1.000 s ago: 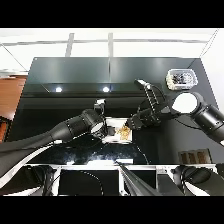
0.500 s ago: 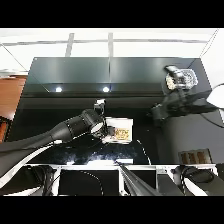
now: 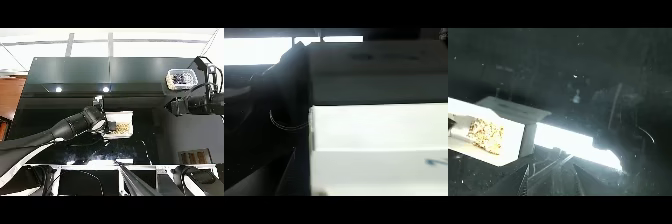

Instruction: Fold the box and place the chain.

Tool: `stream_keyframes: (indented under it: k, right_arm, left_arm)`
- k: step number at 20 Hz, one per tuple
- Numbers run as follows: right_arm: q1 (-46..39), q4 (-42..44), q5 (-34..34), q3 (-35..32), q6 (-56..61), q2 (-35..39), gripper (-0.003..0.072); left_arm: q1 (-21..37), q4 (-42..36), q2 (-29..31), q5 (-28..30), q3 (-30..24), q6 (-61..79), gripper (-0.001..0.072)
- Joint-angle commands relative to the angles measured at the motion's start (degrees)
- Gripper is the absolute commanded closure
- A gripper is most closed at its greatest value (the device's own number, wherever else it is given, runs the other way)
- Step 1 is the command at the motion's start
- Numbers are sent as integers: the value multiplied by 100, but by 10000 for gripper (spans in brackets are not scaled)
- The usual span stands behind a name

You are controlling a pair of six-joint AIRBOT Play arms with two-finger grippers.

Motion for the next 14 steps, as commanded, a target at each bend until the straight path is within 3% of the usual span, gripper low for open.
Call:
stream_keyframes:
  k: [1, 5, 6, 7, 8, 9, 10, 11, 12, 13, 14]
  right_arm:
    - [-33, 7, -35, 4, 7, 26, 352]
    - [-33, 48, -39, 4, 55, 26, 352]
    - [-33, 48, -37, 4, 127, 26, 352]
    - [-33, 46, -31, 4, 245, 26, 351]
    - [-33, 48, -35, 4, 289, 26, 352]
    - [-33, 44, -52, 4, 297, 26, 351]
    - [-33, 44, -74, 4, 308, 26, 352]
    - [-33, 70, -85, 4, 306, 26, 352]
    - [-33, 96, -105, 4, 304, 26, 351]
    - [-33, 98, -118, 4, 308, 26, 352]
    - [-33, 114, -125, 4, 308, 26, 352]
  left_arm:
    - [70, -50, 173, -398, 269, 892, 301]
    - [343, 140, 1176, -1615, 240, 3300, 308]
    - [533, 664, 1532, -2218, 74, 3550, 308]
    - [807, 1231, 1961, -2424, -269, 3738, 308]
    - [1246, 1421, 2439, -2245, -715, 3738, 308]
    - [1902, 1027, 2940, -1810, -1237, 3740, 308]
    - [2605, 153, 3333, -1217, -1746, 4000, 307]
    - [3414, -1561, 3637, -520, -2291, 5497, 306]
    - [4168, -3657, 3753, -435, -2739, 7967, 304]
    - [4728, -5178, 3746, -632, -3086, 9798, 291]
    - [5071, -6111, 3713, -671, -3366, 10920, 208]
